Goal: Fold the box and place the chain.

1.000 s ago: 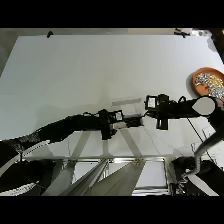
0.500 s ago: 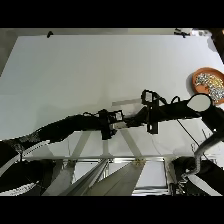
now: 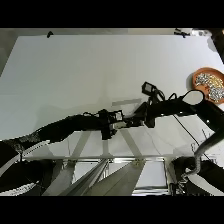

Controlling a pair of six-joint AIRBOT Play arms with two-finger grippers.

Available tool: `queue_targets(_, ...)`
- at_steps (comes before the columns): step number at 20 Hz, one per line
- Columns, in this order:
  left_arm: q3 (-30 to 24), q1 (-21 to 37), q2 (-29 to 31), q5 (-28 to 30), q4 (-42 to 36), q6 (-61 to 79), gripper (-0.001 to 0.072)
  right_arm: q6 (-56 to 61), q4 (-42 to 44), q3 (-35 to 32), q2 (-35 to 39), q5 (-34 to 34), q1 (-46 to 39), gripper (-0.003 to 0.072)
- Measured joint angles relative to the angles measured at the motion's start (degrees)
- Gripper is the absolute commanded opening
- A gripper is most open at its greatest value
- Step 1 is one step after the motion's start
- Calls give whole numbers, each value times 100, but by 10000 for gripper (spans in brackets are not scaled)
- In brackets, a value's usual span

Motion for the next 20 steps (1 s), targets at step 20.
queue_targets(20, 0, 0, 0, 2, 0, 0, 257, 962, 638, 1040, -1727, 229, -1276, 10)
